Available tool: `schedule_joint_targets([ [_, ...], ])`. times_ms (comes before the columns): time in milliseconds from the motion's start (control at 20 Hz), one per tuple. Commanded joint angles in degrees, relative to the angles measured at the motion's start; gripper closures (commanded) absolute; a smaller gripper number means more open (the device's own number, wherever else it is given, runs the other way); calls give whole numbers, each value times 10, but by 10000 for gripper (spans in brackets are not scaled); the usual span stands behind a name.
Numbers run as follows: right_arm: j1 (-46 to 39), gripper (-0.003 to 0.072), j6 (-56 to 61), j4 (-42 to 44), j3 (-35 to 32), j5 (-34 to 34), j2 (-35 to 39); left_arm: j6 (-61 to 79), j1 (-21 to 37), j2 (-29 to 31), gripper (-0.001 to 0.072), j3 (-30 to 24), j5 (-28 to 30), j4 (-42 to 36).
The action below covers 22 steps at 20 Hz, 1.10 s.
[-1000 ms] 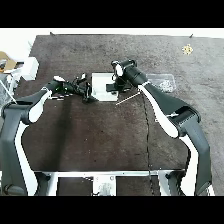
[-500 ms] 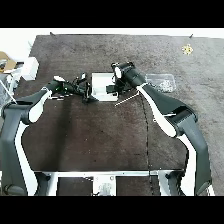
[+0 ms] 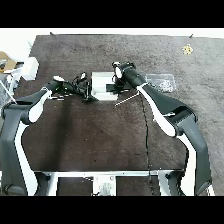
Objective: Fold the box and place the chain.
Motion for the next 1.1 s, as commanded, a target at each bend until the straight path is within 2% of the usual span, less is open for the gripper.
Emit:
schedule_joint_targets([
  [0,0,600,1,0,0,-8,0,2,0,0,618,0,-2,1],
  [100,0,579,3,1,0,-4,0,2,0,0,618,0,-2,1],
  [150,0,371,2,4,0,-4,1,2,0,0,618,0,-2,1],
  [200,0,311,2,5,0,-3,3,2,0,0,618,0,-2,1],
  [450,-5,308,-15,4,0,14,28,2,0,0,618,0,-2,1],
  [500,-8,272,-26,4,0,20,32,2,0,0,618,0,-2,1],
  [550,-12,161,-38,4,0,26,37,2,0,0,618,0,-2,1],
  [700,-28,160,-114,4,0,35,74,2,0,0,618,0,-2,1],
  [750,-36,189,-144,4,0,34,92,2,0,0,618,0,-2,1],
  [800,-47,365,-169,-1,0,35,115,2,0,0,618,0,-2,1],
  [850,-62,430,-184,-10,0,35,137,2,0,0,618,0,-2,1],
  [1050,-145,431,-209,-30,0,51,188,2,0,0,618,0,-2,1],
])
